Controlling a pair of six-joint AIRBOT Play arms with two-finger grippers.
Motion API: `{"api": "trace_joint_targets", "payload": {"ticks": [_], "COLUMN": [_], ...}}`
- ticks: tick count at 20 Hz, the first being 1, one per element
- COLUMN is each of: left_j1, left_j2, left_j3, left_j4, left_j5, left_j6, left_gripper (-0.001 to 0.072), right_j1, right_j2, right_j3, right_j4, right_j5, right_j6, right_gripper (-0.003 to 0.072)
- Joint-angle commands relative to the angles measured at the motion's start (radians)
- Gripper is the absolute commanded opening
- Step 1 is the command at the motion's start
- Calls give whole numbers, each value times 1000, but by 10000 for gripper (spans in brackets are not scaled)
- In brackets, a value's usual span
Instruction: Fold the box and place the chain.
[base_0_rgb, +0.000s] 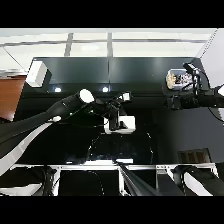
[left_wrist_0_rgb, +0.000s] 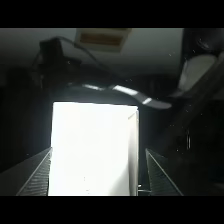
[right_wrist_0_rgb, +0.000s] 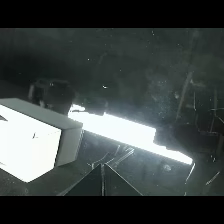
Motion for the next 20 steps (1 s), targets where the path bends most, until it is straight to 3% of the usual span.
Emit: {"api": "trace_joint_targets", "payload": {"ticks": [1,8,20], "left_j1": [-12,-13,-53], "left_j2": [-17,-32,-45], "left_j3": [5,58,59], "left_j4": [23,31,88], "left_j5": [11,-14,-34], "left_j6": [-16,-28,-30], "left_gripper": [713,713,713], "right_j1": [-1,-1,-1], "right_j2": [0,1,1], "right_j3": [0,0,0], "right_j4": [0,0,0], "right_j5": [-1,-2,2], "right_j6": [-1,-1,0], "right_gripper": [15,15,15]}}
